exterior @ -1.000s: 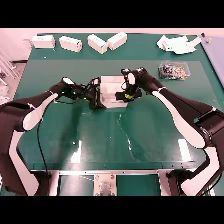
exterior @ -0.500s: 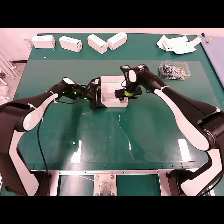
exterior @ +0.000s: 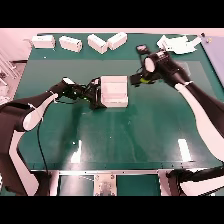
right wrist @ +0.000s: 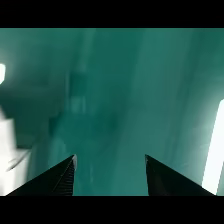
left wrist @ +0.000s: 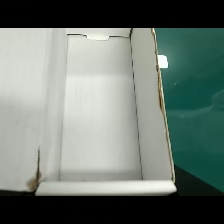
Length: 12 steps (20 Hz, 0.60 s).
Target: Fold the box and place the chain.
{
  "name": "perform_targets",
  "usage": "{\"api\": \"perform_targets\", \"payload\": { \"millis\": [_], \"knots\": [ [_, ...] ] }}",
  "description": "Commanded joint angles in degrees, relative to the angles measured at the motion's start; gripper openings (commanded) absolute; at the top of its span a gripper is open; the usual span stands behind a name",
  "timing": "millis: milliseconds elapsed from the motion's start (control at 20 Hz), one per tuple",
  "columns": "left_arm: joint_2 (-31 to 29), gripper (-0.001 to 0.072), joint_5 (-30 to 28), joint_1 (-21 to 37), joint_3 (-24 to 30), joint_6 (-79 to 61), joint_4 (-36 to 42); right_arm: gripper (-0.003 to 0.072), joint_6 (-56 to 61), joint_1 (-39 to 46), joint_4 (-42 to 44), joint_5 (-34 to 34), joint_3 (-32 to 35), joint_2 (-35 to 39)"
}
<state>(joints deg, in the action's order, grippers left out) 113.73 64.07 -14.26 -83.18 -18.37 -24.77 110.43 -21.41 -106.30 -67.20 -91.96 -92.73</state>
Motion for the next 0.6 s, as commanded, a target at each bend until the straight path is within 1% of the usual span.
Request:
{"api": "perform_targets", "payload": {
  "millis": [0,100,200,350,450,550],
  "knots": [
    [-0.04,0.0585,0.00,0.02,0.02,-0.04,-0.02,0.0499,-0.07,7.34,-5.66,7.19,0.04,1.31],
    [-0.04,0.0585,0.00,0.02,0.02,-0.04,-0.04,0.0498,-0.13,13.11,-5.14,11.45,0.04,0.42],
    [-0.04,0.0585,0.00,0.02,0.02,-0.04,-0.04,0.0498,-2.56,18.10,-4.31,15.50,0.02,-0.59],
    [-0.04,0.0585,0.00,0.02,0.02,-0.04,-0.02,0.0498,-9.46,24.65,4.24,21.29,-0.02,-3.08],
    [-0.04,0.0585,0.00,0.02,0.02,-0.04,-0.02,0.0498,-13.27,27.50,7.87,23.28,-0.26,-5.42],
    [-0.04,0.0585,0.00,0.02,0.02,-0.04,-0.04,0.0497,-15.34,28.92,8.48,23.26,-2.99,-8.79]
  ]
}}
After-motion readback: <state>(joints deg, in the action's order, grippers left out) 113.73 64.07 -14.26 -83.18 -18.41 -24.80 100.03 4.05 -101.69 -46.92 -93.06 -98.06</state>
